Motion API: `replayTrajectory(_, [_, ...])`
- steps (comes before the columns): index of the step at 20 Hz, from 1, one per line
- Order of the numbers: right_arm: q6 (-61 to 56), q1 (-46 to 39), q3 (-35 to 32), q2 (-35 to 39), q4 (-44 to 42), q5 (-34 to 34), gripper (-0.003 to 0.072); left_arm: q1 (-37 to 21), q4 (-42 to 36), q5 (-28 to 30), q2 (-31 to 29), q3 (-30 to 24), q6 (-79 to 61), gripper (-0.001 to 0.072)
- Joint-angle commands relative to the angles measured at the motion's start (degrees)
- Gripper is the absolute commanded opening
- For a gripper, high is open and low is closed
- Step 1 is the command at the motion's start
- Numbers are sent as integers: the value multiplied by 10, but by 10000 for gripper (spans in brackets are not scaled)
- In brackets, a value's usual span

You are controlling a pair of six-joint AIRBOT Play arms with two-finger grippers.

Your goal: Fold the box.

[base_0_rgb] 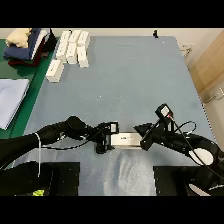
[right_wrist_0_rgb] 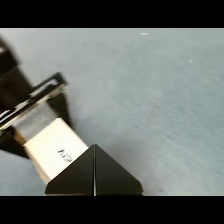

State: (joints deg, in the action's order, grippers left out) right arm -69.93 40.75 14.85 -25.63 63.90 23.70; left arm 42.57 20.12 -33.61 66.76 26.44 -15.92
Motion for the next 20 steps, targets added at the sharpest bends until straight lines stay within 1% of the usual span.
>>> replayTrajectory(1, [-198,-58,39,-8,198,114,2,0,0,0,0,0,-1,405])
replayTrajectory(3, [-282,-95,89,-34,259,228,2,0,0,0,0,0,-1,405])
replayTrajectory(5, [-337,-130,147,-81,292,338,2,0,0,0,0,0,-1,405])
replayTrajectory(6, [-360,-146,170,-105,297,375,2,0,0,0,0,0,-1,405])
replayTrajectory(7, [-383,-160,189,-130,300,398,2,0,0,0,0,0,-1,405])
replayTrajectory(11, [-486,-186,218,-213,286,410,2,0,0,0,0,0,-1,405])
replayTrajectory(14, [-491,-186,219,-261,240,408,2,-2,1,11,0,0,-1,405])
replayTrajectory(17, [-505,-186,219,-280,217,401,2,-2,1,12,-9,0,2,405])
replayTrajectory(20, [-527,-186,219,-279,228,387,2,-11,1,34,-45,0,63,405])
